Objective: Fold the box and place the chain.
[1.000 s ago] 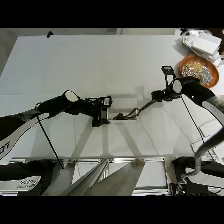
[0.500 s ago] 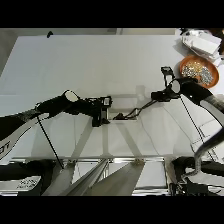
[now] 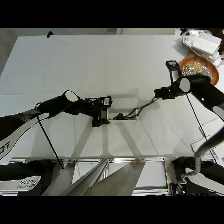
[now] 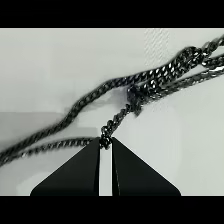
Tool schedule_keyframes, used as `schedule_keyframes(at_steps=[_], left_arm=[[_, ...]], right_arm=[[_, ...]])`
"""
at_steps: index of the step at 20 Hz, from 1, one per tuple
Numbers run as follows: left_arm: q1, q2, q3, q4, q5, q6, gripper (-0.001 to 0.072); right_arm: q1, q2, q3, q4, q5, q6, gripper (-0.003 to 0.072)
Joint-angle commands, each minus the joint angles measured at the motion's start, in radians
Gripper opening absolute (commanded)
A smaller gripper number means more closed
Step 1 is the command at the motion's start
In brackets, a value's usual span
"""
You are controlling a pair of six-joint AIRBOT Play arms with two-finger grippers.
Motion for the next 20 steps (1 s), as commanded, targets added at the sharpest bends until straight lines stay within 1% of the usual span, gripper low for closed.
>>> schedule_keyframes(at_steps=[1,6,8,12,16,20], left_arm=[[0.000,0.001,0.000,0.000,0.000,0.000,0.0151],[0.000,0.001,0.000,0.000,0.000,0.000,0.0151],[0.000,0.001,0.000,0.000,0.000,0.000,0.0151],[0.000,0.001,0.000,0.000,0.000,0.000,0.0151],[0.000,0.001,0.000,0.000,0.000,0.000,0.0151],[0.000,0.001,0.000,0.000,0.000,0.000,0.0151]], right_arm=[[0.047,0.157,0.001,0.005,0.082,-0.035,0.0020],[0.198,0.349,0.000,0.010,0.168,-0.023,0.0020],[0.259,0.392,0.000,0.035,0.184,-0.004,0.0020],[0.346,0.422,0.001,0.162,0.182,-0.005,0.0020],[0.406,0.423,0.001,0.251,0.137,-0.008,0.0020],[0.438,0.423,0.001,0.333,0.022,-0.016,0.0020]])
